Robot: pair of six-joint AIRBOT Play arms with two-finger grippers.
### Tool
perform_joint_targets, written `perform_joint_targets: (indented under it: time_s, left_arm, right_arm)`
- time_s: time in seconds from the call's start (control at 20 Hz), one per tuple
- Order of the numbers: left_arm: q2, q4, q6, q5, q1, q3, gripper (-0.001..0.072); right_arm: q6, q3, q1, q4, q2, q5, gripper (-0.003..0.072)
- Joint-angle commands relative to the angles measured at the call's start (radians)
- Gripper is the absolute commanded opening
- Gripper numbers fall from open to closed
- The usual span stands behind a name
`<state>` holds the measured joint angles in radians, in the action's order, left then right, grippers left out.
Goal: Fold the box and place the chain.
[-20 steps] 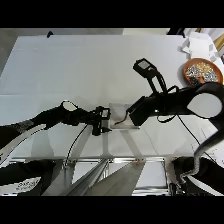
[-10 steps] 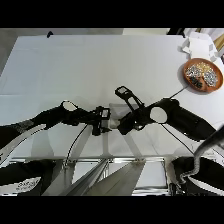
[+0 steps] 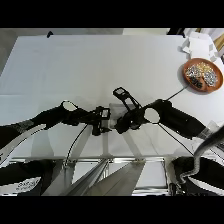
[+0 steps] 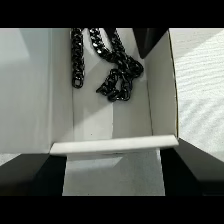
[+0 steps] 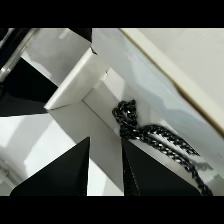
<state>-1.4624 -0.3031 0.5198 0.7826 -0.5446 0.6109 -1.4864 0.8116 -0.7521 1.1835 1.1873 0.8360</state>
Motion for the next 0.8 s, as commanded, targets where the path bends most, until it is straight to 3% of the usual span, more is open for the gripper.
perform_joint_targets:
  time_s: [0.0, 0.15, 0.35, 0.6, 0.75]
  left_arm:
    - [0.001, 0.000, 0.000, 0.000, 0.001, 0.000, 0.0251]
    - [0.001, 0.000, 0.000, 0.000, 0.001, 0.000, 0.0251]
    - [0.001, 0.000, 0.000, 0.000, 0.001, 0.000, 0.0251]
    - [0.001, 0.000, 0.000, 0.000, 0.001, 0.000, 0.0251]
    - [0.001, 0.000, 0.000, 0.000, 0.001, 0.000, 0.0251]
  right_arm:
    - [-0.002, 0.061, 0.042, 0.010, -0.062, 0.154, 0.0229]
    - [0.002, 0.124, 0.120, 0.060, -0.172, 0.323, 0.0228]
    - [-0.026, 0.123, 0.326, 0.150, -0.226, 0.398, 0.0228]
    - [-0.030, 0.123, 0.523, 0.255, -0.083, 0.339, 0.0232]
    - [-0.024, 0.123, 0.569, 0.301, 0.063, 0.307, 0.0340]
